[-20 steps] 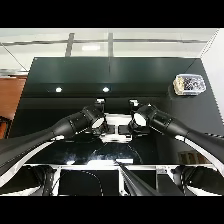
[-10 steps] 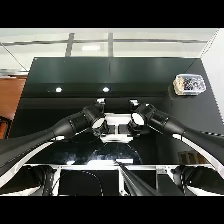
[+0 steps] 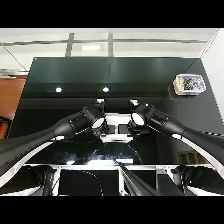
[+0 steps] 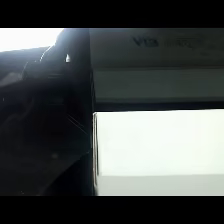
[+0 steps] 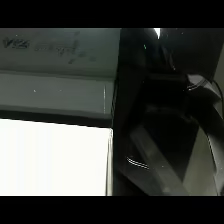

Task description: Fold the box and place the chain.

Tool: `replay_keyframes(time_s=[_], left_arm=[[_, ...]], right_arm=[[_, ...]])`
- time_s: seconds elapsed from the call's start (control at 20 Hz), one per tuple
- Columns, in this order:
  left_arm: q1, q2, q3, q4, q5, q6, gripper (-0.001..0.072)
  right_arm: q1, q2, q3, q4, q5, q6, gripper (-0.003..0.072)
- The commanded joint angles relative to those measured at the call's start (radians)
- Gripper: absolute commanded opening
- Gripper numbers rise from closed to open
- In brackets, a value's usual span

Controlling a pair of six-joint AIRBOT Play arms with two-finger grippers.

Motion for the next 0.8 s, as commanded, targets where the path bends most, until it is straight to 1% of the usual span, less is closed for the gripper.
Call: replay_keyframes(time_s=[0.0,0.1,0.2,0.3,0.45,0.55,0.65,0.7,0.75], left_arm=[[0.000,0.001,0.001,-0.003,-0.002,-0.004,0.0031],[0.000,0.001,0.001,-0.003,-0.002,-0.004,0.0030],[0.000,0.001,0.001,-0.003,-0.002,-0.004,0.0031],[0.000,0.001,0.001,-0.003,-0.003,-0.004,0.0030],[0.000,0.001,0.001,-0.003,-0.002,-0.004,0.0030],[0.000,0.001,0.001,-0.003,-0.002,-0.004,0.0030],[0.000,0.001,0.001,-0.003,-0.002,-0.004,0.0030],[0.000,0.001,0.001,-0.003,-0.002,-0.004,0.0030],[0.000,0.001,0.001,-0.003,-0.002,-0.004,0.0030]], right_arm=[[-0.005,0.005,0.001,0.001,-0.002,0.003,0.0288],[-0.014,0.029,0.001,-0.002,0.020,-0.032,0.0288],[-0.024,0.084,0.001,0.018,0.021,-0.077,0.0288],[-0.032,0.179,0.001,0.016,0.041,-0.119,0.0288],[-0.081,0.352,0.001,-0.071,0.159,-0.154,0.0289],[-0.140,0.487,0.000,-0.208,0.225,-0.161,0.0289],[-0.226,0.600,-0.016,-0.445,0.275,-0.161,0.0285],[-0.278,0.639,-0.042,-0.595,0.285,-0.161,0.0285],[-0.335,0.661,-0.076,-0.712,0.273,-0.161,0.0284]])
